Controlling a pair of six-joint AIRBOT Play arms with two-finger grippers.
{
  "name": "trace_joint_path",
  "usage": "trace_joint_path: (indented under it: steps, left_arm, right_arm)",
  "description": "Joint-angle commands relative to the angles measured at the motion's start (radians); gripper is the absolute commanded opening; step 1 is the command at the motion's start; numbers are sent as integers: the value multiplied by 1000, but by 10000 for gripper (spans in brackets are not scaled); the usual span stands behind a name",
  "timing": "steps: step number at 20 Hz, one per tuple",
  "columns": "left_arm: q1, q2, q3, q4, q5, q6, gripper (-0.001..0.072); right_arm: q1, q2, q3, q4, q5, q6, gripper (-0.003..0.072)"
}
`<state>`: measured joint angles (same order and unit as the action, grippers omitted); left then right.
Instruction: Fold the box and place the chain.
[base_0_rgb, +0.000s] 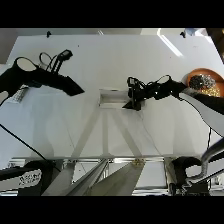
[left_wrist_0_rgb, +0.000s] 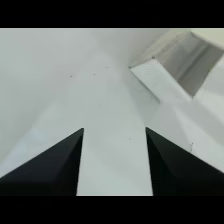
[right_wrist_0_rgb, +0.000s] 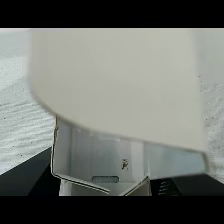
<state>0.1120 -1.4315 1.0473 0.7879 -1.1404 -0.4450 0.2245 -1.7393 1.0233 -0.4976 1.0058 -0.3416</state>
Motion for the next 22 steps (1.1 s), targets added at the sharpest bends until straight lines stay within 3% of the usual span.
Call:
trace_joint_path:
  steps: [1,4,7,11,12,16,22]
  left_arm:
    - [30,-43,-76,-213,-64,753,550]
    - [10,-146,-78,-352,-140,929,658]
    - [-16,-220,-78,-329,-150,1013,658]
    - [-47,-280,-72,-335,-104,1023,661]
    - [-59,-285,-69,-328,-89,1012,699]
    - [-105,-286,-56,-332,52,930,700]
    - [-150,-286,-53,-339,61,924,700]
  right_arm:
    - [1,0,1,0,0,0,354]
    - [1,0,1,0,0,0,354]
    - [1,0,1,0,0,0,354]
    - [1,0,1,0,0,0,354]
    - [1,0,1,0,1,0,354]
    - [1,0,1,0,0,0,354]
    - [1,0,1,0,0,0,354]
